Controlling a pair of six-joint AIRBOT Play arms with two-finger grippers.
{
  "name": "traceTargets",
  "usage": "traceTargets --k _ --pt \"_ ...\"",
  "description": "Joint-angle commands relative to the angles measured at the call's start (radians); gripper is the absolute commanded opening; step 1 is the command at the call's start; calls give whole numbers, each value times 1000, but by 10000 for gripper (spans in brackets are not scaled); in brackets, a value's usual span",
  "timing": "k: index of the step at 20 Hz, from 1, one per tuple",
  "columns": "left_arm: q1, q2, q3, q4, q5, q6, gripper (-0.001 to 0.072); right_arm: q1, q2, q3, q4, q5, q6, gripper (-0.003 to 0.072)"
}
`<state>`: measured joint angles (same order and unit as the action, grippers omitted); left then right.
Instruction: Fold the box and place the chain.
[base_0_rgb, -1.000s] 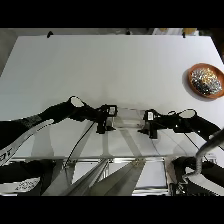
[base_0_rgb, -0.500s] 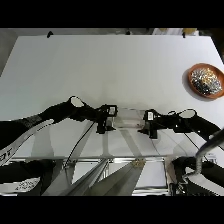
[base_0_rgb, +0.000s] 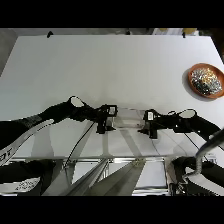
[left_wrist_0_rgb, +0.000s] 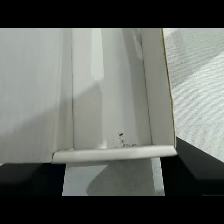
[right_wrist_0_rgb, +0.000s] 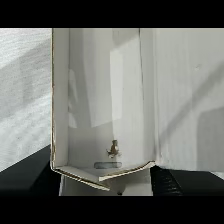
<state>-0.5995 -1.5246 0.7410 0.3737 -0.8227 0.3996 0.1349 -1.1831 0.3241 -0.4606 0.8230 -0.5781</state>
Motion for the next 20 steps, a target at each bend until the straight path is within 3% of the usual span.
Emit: traceTargets --k 1,2,5,10,15,16,18,20 --pt "-1 1 0 0 0 0 255 0 1 0 -2 -5 2 581" --pt "-1 1 0 0 0 0 255 0 6 0 -2 -10 2 697" --pt "-1 1 0 0 0 0 255 0 61 0 -55 -29 92 694" --pt "-1 1 0 0 0 0 255 0 225 0 -312 -53 324 685" --pt "-1 1 0 0 -1 0 255 0 339 0 -554 -49 594 636" --pt "-1 1 0 0 -1 0 255 0 364 0 -569 -50 633 631" --pt "-1 1 0 0 0 0 255 0 398 0 -551 -48 656 510" --pt "-1 1 0 0 0 0 255 0 429 0 -553 -49 684 509"
